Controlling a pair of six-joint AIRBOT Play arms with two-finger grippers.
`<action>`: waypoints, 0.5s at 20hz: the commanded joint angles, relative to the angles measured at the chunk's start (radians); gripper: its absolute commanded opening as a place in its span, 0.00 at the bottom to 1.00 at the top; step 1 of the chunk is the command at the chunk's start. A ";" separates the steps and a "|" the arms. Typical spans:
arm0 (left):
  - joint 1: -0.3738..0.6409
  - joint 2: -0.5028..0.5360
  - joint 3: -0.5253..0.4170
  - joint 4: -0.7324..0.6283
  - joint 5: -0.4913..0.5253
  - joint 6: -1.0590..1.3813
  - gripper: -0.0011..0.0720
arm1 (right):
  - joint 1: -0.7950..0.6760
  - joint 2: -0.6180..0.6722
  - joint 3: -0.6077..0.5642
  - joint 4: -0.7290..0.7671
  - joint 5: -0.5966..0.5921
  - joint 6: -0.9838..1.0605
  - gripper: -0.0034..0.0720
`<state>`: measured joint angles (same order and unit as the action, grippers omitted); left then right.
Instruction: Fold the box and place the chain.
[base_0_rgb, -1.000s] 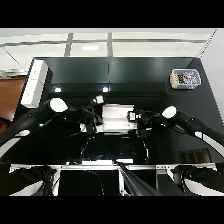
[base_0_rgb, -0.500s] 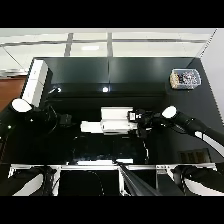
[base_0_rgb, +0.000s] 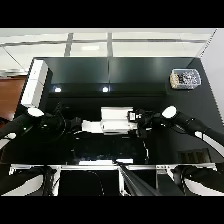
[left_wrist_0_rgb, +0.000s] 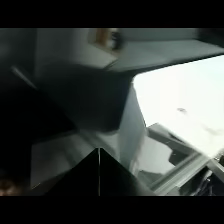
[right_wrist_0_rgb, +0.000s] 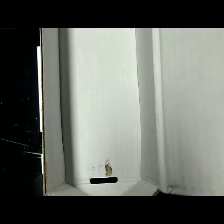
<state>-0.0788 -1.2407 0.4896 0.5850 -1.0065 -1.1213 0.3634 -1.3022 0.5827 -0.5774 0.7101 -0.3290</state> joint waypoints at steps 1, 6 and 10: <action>-0.023 -0.014 -0.001 -0.194 -0.017 0.225 0.05 | 0.000 0.001 0.000 0.000 0.000 0.000 0.21; -0.029 -0.014 0.019 -0.182 -0.026 0.255 0.05 | 0.000 0.000 0.000 0.000 0.000 0.000 0.21; -0.029 -0.014 0.065 -0.131 -0.027 0.248 0.05 | 0.000 0.001 0.000 0.000 0.000 0.000 0.21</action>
<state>-0.1066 -1.2541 0.5270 0.4217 -1.0302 -0.8860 0.3634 -1.3022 0.5827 -0.5774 0.7101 -0.3290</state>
